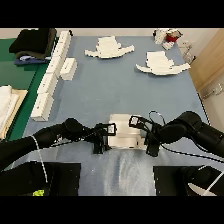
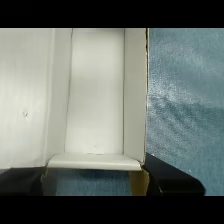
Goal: Fold the box.
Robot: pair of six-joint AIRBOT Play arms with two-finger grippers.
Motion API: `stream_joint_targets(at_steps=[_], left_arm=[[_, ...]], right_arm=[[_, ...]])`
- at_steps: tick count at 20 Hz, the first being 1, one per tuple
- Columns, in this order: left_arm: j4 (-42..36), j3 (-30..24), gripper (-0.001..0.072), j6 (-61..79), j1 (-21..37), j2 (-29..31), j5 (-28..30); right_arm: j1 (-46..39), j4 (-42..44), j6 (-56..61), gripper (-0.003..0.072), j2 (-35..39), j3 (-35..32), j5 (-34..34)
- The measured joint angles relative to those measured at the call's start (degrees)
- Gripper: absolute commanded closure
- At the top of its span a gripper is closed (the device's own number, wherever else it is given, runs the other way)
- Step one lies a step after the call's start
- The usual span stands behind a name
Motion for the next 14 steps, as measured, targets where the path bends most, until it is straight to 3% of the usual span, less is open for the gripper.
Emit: stream_joint_targets(at_steps=[5,7,10,14], left_arm=[[0.1,0.0,0.0113,0.0,0.0,0.0,-0.1],[0.1,0.0,0.0113,0.0,0.0,0.0,-0.1],[0.1,0.0,0.0113,0.1,0.0,0.0,-0.1],[0.1,0.0,0.0113,0.1,0.0,0.0,-0.2]], right_arm=[[-2.7,-15.5,26.9,0.0685,0.9,2.3,-12.9],[-6.6,-17.1,33.2,0.0685,0.9,2.5,-16.1],[-17.8,-14.3,38.2,0.0686,0.0,2.3,-17.1],[-37.4,-2.3,37.2,0.0686,-2.6,-0.1,-15.0]])
